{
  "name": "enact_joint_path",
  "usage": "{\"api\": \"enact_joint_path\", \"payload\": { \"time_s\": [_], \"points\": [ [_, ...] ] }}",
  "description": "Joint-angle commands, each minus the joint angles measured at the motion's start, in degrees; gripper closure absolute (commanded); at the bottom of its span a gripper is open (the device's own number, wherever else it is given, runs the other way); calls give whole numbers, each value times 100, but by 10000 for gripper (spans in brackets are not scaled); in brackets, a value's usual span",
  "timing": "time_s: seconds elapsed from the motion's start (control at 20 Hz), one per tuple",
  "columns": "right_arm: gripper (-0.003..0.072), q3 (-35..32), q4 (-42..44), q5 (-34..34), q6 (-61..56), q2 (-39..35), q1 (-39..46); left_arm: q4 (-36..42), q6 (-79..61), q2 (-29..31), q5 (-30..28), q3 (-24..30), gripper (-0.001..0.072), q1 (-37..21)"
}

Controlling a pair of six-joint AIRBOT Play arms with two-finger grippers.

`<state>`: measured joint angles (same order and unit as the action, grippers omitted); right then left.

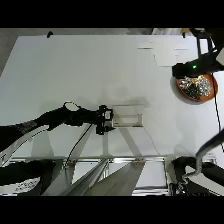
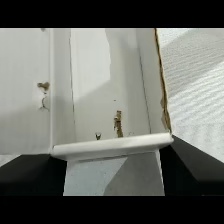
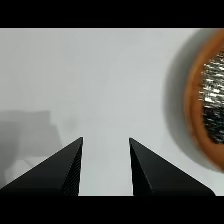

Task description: Fold the box and place the chain.

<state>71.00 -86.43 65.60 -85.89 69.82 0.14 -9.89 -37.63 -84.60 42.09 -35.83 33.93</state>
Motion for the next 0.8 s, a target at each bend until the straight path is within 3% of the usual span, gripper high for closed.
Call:
{"api": "enact_joint_path", "payload": {
  "time_s": [0.0,0.3,0.75],
  "points": [
    [398,186,7,-90,160,820,1137,0,-2,4,0,0,641,-2],
    [406,186,-98,-48,400,1615,1928,-2,-4,4,0,0,641,-4],
    [407,184,-168,-254,391,2277,2033,-2,-2,4,2,0,641,-2]
  ]
}}
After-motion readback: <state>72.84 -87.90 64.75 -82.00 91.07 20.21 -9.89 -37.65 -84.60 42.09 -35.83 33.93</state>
